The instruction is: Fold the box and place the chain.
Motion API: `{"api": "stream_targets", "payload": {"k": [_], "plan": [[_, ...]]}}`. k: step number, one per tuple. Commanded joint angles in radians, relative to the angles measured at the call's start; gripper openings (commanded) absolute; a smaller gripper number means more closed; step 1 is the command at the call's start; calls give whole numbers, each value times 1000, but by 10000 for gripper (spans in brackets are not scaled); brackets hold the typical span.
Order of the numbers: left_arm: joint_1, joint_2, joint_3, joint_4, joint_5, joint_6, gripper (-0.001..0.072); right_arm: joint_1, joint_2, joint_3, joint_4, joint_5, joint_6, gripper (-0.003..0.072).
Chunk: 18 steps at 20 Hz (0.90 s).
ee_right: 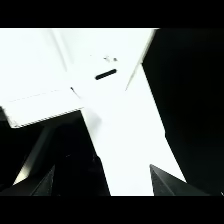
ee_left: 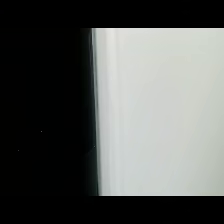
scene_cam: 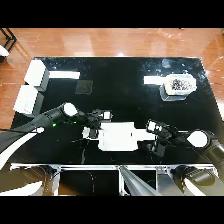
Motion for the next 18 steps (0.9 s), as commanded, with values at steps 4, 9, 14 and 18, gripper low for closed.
{"api": "stream_targets", "payload": {"k": [4,9,14,18], "plan": [[0,-2,3,8,0,0,20,144,-55,-3,7,-90,-28,699],[0,-2,3,7,0,-1,20,265,-129,-3,7,-219,-43,698],[0,-2,3,7,0,-1,20,310,-148,-3,69,-315,-45,698],[0,-2,3,7,0,-1,20,367,-150,-3,119,-314,-46,698]]}}
